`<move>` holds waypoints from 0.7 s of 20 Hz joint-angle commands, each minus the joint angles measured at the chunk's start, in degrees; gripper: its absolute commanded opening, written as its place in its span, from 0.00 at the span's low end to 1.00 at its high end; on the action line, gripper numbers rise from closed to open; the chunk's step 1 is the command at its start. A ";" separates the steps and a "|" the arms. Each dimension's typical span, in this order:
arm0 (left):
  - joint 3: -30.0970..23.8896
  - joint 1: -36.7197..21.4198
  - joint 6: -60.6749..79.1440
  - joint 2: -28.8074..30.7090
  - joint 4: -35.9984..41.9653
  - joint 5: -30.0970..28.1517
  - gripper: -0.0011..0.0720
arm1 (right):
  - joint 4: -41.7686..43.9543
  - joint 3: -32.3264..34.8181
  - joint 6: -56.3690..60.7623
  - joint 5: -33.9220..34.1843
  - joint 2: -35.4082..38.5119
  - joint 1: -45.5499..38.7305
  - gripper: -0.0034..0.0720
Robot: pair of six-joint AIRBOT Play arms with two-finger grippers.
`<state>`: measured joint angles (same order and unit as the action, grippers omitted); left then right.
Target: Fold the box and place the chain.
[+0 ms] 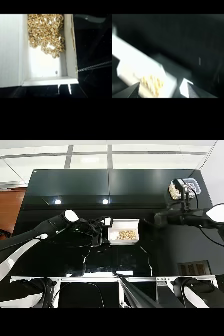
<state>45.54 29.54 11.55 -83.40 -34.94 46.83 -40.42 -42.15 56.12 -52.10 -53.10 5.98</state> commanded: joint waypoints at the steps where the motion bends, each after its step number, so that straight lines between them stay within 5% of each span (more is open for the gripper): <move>1: 0.04 0.20 -0.02 -0.13 -0.50 -0.39 0.57 | 6.97 -1.36 1.62 16.50 -5.40 6.27 1.00; 6: 0.04 0.20 -0.02 -0.15 -0.50 -0.35 0.57 | 0.94 -2.69 -7.48 13.33 -16.63 14.29 1.00; 11: 0.04 0.20 0.00 -0.13 -0.55 -0.35 0.57 | -14.58 -8.90 -18.62 -5.55 -13.29 14.01 1.00; 14: 0.04 0.20 0.00 -0.15 -0.55 -0.48 0.57 | -14.88 -9.09 -26.08 -7.74 -12.52 14.01 1.00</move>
<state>45.56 29.71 11.51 -83.50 -35.42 46.48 -51.66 -50.00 37.85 -54.50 -66.24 19.70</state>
